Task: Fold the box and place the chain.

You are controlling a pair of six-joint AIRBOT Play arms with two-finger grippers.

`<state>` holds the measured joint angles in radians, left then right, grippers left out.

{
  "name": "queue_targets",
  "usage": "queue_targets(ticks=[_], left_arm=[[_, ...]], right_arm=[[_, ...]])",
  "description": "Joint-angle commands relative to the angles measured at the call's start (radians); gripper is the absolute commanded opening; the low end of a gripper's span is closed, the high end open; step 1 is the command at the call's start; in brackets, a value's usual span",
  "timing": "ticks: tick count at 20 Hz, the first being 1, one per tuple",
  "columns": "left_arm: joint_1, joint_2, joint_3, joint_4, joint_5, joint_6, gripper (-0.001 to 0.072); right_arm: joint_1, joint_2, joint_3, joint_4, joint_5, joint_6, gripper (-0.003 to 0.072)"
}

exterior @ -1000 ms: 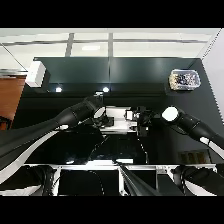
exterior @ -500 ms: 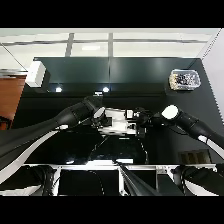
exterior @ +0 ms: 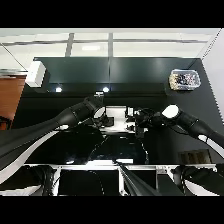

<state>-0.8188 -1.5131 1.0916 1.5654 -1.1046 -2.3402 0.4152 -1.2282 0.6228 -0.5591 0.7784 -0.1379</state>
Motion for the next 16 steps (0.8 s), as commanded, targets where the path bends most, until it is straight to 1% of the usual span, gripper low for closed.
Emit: queue_targets(ticks=[1,2,3,4,5,6,7,8,9,10,12,13,14,15,16], left_arm=[[0.0,0.0,0.0,0.0,-0.003,0.002,0.003],[0.0,0.0,0.0,0.0,-0.003,0.002,0.003],[0.0,0.0,0.0,0.0,-0.003,0.002,0.003],[0.0,0.001,0.0,0.0,-0.003,0.002,0.0029],[0.0,0.0,0.0,0.0,-0.003,0.002,0.003],[0.0,0.0,0.0,0.0,-0.003,0.002,0.003],[0.0,0.0,0.0,0.0,-0.003,0.002,0.0029],[0.0,0.0,0.0,0.001,-0.003,0.002,0.0029],[0.0,0.0,0.0,0.001,-0.002,0.002,0.0029],[0.0,0.0,0.0,0.0,0.0,0.002,0.003],[0.0,0.0,0.0,0.0,0.0,0.002,0.003],[0.0,0.0,0.0,0.0,0.001,0.002,0.003],[0.0,0.0,0.0,0.0,0.001,0.002,0.0029],[0.0,0.0,0.0,0.0,0.001,0.002,0.0029],[0.0,0.0,0.0,0.0,0.001,0.002,0.0029]], right_arm=[[-0.002,-0.001,0.0,0.002,0.004,0.003,0.0378],[-0.002,-0.001,0.0,0.001,0.005,0.003,0.0377],[-0.002,-0.001,0.0,0.001,0.008,0.003,0.0319],[-0.002,-0.001,0.0,0.001,0.011,0.003,0.0246],[-0.002,-0.002,0.0,0.001,0.016,0.003,0.0249],[-0.002,-0.002,0.0,0.002,0.015,0.004,0.0306],[-0.002,-0.002,0.0,0.005,0.014,0.007,0.0421],[-0.002,-0.002,0.0,0.003,0.015,0.012,0.0358],[-0.002,-0.002,0.0,0.0,0.015,0.031,0.0181],[-0.002,-0.003,0.0,0.001,0.015,0.058,0.0209],[-0.002,-0.003,0.0,0.006,0.015,0.094,0.0429],[-0.002,-0.003,0.0,0.006,0.027,0.103,0.0424],[-0.002,-0.003,0.0,0.001,0.048,0.118,0.0158],[-0.002,-0.003,0.0,0.0,0.064,0.156,0.0011],[-0.005,-0.002,0.001,-0.013,0.064,0.246,0.0012]])
